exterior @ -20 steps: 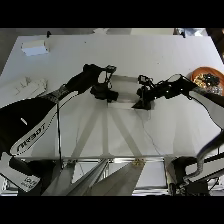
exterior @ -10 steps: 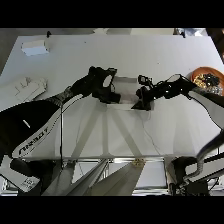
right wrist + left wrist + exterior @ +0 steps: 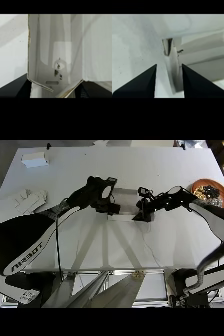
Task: Fold the box and place the chain.
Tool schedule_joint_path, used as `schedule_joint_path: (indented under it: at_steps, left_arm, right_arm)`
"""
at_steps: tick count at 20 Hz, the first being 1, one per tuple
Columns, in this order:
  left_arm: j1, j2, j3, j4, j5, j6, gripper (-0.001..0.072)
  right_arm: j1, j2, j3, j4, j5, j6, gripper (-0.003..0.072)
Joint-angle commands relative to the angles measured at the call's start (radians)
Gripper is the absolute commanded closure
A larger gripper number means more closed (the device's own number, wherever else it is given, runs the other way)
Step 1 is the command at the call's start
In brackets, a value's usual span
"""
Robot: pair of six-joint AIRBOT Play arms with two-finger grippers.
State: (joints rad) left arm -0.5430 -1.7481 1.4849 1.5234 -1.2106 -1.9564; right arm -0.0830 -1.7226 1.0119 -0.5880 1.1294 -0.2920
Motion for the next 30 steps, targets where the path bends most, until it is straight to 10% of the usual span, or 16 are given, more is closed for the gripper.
schedule_joint_path:
  at_steps: [1, 11, 16, 18, 21, 30]
  left_arm:
    - [0.000, 0.061, 0.001, -0.005, -0.009, -0.003, 0.0348]
    - [0.008, 0.288, -0.046, -0.025, 0.093, 0.635, 0.0349]
    - [0.060, 0.399, -0.243, -0.340, 0.199, 1.395, 0.0347]
    - [0.140, 0.395, -0.310, -0.537, 0.165, 1.644, 0.0314]
    - [0.265, 0.373, -0.361, -0.693, 0.143, 1.782, 0.0005]
    - [0.486, 0.085, -0.361, -0.965, 0.071, 2.238, 0.0003]
  right_arm:
    - [0.001, 0.000, 0.000, 0.001, 0.008, -0.001, 0.0394]
    - [0.001, 0.000, 0.000, 0.001, 0.008, -0.001, 0.0394]
    - [0.001, 0.000, 0.000, 0.001, 0.008, -0.001, 0.0394]
    - [0.001, 0.000, 0.000, 0.001, 0.008, -0.001, 0.0394]
    - [0.001, 0.000, 0.000, 0.001, 0.008, -0.001, 0.0394]
    - [0.001, 0.000, 0.000, 0.001, 0.008, -0.001, 0.0394]
